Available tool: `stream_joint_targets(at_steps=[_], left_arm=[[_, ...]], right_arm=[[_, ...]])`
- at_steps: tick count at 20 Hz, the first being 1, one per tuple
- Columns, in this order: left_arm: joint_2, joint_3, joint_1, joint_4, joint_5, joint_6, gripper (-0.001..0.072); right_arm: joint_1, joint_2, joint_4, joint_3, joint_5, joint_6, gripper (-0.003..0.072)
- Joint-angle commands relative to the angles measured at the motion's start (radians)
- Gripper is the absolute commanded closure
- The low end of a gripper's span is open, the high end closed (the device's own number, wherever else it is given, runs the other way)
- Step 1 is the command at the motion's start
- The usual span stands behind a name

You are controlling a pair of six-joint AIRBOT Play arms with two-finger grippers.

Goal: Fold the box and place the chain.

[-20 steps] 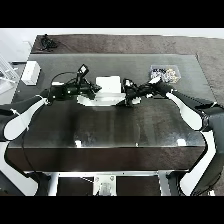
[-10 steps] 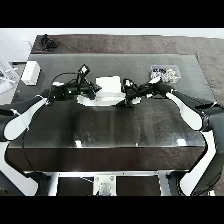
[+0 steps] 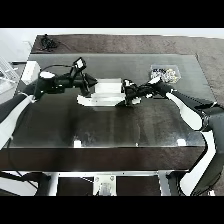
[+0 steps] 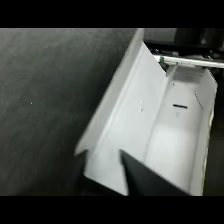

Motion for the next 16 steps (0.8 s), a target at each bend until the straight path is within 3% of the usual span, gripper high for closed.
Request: stream_joint_targets(at_steps=[1, 3, 5, 6, 16], left_arm=[[0.065, 0.001, 0.037, 0.327, -0.064, -0.201, 0.0089], [0.053, 0.0, 0.038, 0.433, -0.116, -0.264, 0.0088], [0.035, 0.0, 0.038, 0.451, -0.155, -0.278, 0.0087], [0.023, 0.0, 0.038, 0.46, -0.153, -0.284, -0.0011], [-0.051, 0.0, 0.038, 0.452, -0.106, -0.235, -0.0011]], right_arm=[[0.0, 0.0, 0.002, 0.0, 0.0, 0.001, 0.0108], [0.0, 0.0, 0.002, 0.0, 0.0, 0.001, 0.0108], [0.0, 0.0, 0.002, 0.0, 0.0, 0.001, 0.0108], [0.0, 0.0, 0.002, 0.0, 0.0, 0.001, 0.0108], [0.0, 0.0, 0.002, 0.0, 0.0, 0.001, 0.0108]])
